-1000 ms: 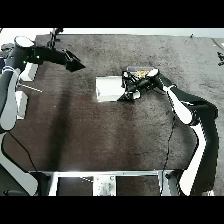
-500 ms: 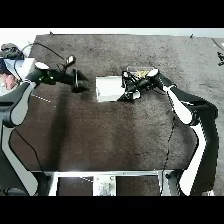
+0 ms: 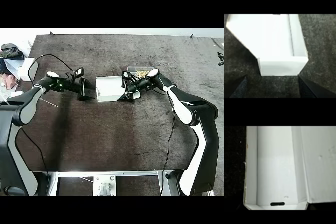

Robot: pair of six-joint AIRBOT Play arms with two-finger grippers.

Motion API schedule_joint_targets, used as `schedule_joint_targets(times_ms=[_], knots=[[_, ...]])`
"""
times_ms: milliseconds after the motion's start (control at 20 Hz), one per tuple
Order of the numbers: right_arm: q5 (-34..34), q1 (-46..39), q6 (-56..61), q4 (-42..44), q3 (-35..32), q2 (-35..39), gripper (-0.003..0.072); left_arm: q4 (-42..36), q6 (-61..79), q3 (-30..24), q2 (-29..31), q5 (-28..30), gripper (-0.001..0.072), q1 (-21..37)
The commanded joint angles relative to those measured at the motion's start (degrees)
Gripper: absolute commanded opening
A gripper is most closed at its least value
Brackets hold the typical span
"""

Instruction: Fold the box and place the chain.

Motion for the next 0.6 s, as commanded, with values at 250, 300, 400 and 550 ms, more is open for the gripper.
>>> schedule_joint_targets(times_ms=[250,300,400,550], knots=[[0.0,0.0,0.02,0.02,0.04,-0.02,0.04,-0.04,0.52,-0.07,-0.48,1.07,0.0715,-1.31],[0.0,0.0,0.02,0.02,0.04,-0.02,0.0399,-0.11,0.57,-0.07,-0.48,0.96,0.0715,-1.31],[0.0,-0.02,0.02,0.02,0.04,-0.02,0.04,-0.11,0.92,-0.07,-0.48,1.51,0.0715,-1.55],[0.0,-0.02,0.02,0.02,0.04,-0.02,0.0399,-0.15,0.94,-0.07,-0.48,1.55,0.0715,-1.66]])
